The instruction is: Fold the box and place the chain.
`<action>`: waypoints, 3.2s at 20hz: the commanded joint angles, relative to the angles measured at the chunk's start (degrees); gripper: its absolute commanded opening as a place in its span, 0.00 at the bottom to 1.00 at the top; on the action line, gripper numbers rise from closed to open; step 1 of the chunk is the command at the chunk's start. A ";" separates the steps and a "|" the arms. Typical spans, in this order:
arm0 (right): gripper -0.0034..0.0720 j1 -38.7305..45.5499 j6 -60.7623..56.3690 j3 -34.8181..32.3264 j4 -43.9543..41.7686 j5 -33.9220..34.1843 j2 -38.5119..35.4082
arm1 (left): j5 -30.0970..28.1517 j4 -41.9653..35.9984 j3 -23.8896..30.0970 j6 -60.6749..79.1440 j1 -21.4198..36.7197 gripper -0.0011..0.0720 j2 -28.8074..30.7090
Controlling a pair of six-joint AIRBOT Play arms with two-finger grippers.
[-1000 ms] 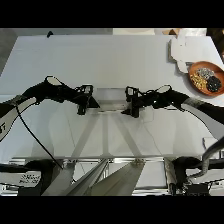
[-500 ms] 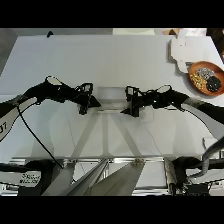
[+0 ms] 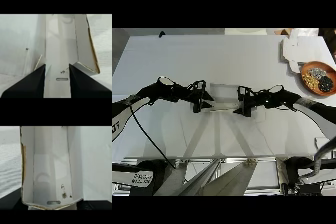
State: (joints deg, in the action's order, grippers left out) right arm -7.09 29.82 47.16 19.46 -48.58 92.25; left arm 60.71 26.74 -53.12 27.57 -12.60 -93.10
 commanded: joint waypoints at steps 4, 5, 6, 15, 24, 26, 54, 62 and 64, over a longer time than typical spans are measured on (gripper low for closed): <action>0.73 0.02 0.09 0.04 0.04 -0.22 0.02 | 0.63 -0.17 0.02 -1.01 0.00 0.03 0.00; 0.73 0.02 0.09 0.04 0.04 -0.22 0.02 | 1.20 -0.17 0.02 -0.90 0.07 0.03 0.09; 0.73 0.02 0.09 0.04 0.04 -0.22 0.02 | 1.75 -0.15 0.02 -0.92 0.24 0.03 0.22; 0.73 0.02 0.09 0.04 0.04 -0.22 0.02 | 10.99 1.46 0.02 -2.93 7.89 0.03 16.37; 0.73 0.02 0.09 0.04 0.04 -0.22 0.02 | 0.55 25.81 0.85 -72.83 19.04 0.02 30.51; 0.73 0.02 0.09 0.04 0.04 -0.22 0.02 | -2.43 31.95 3.32 -86.25 19.02 0.02 30.27; 0.73 0.02 0.09 0.04 0.04 -0.22 0.02 | -7.61 6.73 14.25 -80.06 8.44 0.02 15.08; 0.73 0.02 0.09 0.04 0.04 -0.22 0.02 | -11.32 7.39 14.25 -79.87 6.47 0.02 14.53; 0.73 0.02 0.09 0.04 0.04 -0.22 0.02 | -12.41 7.65 14.25 -80.02 6.29 0.02 13.92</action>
State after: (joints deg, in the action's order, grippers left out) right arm -7.07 29.91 47.16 19.53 -48.77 92.25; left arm 50.02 34.30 -38.87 -52.47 -5.85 -78.65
